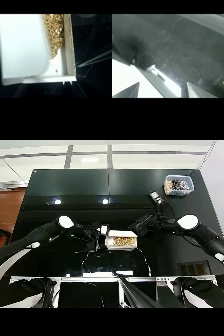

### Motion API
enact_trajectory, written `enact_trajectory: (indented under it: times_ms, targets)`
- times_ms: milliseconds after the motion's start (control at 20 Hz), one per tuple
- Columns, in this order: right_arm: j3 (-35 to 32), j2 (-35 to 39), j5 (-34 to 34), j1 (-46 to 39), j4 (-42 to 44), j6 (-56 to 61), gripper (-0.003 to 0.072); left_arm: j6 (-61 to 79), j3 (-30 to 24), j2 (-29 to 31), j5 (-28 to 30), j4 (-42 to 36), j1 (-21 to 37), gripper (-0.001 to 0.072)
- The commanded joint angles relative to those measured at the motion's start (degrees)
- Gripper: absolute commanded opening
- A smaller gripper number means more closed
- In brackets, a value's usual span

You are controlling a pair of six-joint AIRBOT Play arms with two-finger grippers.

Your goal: Fold the box and place the chain.

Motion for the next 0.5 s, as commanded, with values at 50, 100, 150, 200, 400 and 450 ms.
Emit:
enact_trajectory:
  times_ms: [50, 100, 150, 200, 400, 450]
  targets:
    - [5.0, 0.0, 11.9, 1.9, -6.9, -17.0, 0.0707, 0.0, 0.1, 0.0, 0.0, 0.0, 0.0, 0.0461]
    - [5.7, 0.0, 14.0, 1.9, -8.0, -17.6, 0.0707, 0.0, 0.1, 0.0, 0.0, 0.0, 0.0, 0.0461]
    - [5.9, 0.0, 15.6, 1.9, -9.4, -17.9, 0.0707, 0.0, 0.1, 0.0, 0.0, 0.0, 0.0, 0.0461]
    - [5.9, 0.0, 17.0, 2.1, -11.0, -19.1, 0.0707, 0.0, 0.1, 0.0, 0.0, 0.0, 0.0, 0.0461]
    - [5.9, -0.4, 17.5, 3.9, -13.8, -22.5, 0.0707, 0.0, 0.1, 0.0, 0.0, 0.0, 0.0, 0.0461]
    - [5.9, -0.5, 17.0, 4.3, -13.8, -22.9, 0.0707, 0.0, 0.1, 0.0, 0.0, 0.0, 0.0, 0.0461]
